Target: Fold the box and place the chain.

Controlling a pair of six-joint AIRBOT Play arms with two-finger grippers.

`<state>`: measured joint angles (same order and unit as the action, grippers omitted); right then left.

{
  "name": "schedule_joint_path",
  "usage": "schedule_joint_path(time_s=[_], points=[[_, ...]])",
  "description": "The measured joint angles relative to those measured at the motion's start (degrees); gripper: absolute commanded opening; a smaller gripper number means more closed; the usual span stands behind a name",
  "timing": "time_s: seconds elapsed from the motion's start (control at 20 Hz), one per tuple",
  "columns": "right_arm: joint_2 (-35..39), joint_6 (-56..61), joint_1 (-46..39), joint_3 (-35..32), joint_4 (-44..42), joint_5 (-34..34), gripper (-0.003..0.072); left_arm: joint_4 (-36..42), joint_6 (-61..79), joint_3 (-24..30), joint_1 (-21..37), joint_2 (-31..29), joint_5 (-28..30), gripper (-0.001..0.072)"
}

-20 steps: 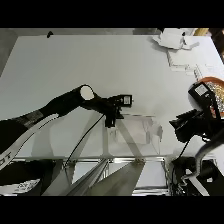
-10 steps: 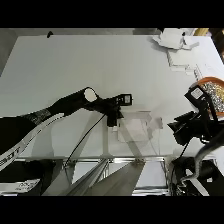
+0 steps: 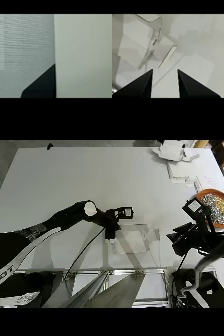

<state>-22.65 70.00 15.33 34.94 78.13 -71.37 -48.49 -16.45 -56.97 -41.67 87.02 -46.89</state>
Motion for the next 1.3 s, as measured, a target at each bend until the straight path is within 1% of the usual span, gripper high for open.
schedule_joint_path(time_s=[0.6,1.1,1.3], points=[[0.0,-0.1,0.0,-0.1,-0.1,0.7,0.0340,-1.4,1.0,0.0,-0.2,1.8,-0.7,0.0005],[0.0,-0.1,0.0,-0.1,-0.1,0.7,0.0340,-1.7,2.2,0.0,-0.2,2.1,-0.7,0.0003],[0.0,-0.1,0.0,-0.1,-0.1,0.7,0.0340,-2.8,3.1,-0.5,-0.2,2.1,-0.9,0.0001]])
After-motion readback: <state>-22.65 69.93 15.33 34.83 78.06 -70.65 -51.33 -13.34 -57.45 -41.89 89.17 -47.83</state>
